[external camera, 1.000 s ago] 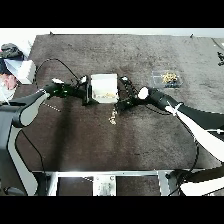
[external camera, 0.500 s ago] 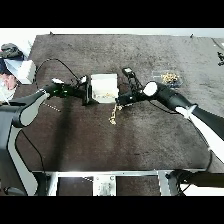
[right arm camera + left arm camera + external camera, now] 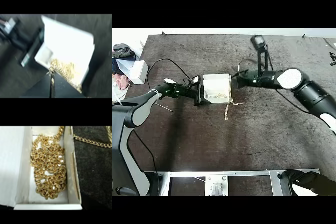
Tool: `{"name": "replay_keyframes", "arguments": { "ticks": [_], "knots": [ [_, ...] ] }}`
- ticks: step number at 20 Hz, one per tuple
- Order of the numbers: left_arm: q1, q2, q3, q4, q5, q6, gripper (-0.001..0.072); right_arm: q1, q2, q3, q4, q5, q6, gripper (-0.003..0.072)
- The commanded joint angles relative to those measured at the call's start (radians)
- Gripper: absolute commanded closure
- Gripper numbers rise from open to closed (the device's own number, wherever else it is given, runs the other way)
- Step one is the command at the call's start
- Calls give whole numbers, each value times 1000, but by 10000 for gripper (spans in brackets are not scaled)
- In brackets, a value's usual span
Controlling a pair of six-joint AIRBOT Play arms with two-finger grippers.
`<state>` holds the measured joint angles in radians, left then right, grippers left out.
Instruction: Fold the box and place the chain.
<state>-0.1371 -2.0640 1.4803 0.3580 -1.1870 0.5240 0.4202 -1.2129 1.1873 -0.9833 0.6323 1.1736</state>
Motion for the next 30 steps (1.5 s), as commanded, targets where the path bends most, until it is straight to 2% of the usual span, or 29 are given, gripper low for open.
{"name": "replay_keyframes", "arguments": {
  "ticks": [1, 9, 15, 25, 28, 30],
  "knots": [
    [1, 0, 0, 0, 0, 0, 372, 1, 26, 77, -4, -10, -8, 671],
    [1, 0, 0, 0, 1, 0, 372, 1, 26, 180, -89, -13, -11, 671],
    [1, 0, 0, 0, 0, 0, 372, 1, 26, 263, -94, -79, -13, 672],
    [1, 0, 0, 0, 0, 0, 372, 59, -85, 512, -132, -107, -78, 671],
    [1, 0, 0, 0, 1, 0, 372, 69, -118, 549, -131, -83, -77, 671],
    [1, 0, 0, 0, 0, 0, 372, 72, -135, 549, -131, 18, -70, 671]
  ]
}}
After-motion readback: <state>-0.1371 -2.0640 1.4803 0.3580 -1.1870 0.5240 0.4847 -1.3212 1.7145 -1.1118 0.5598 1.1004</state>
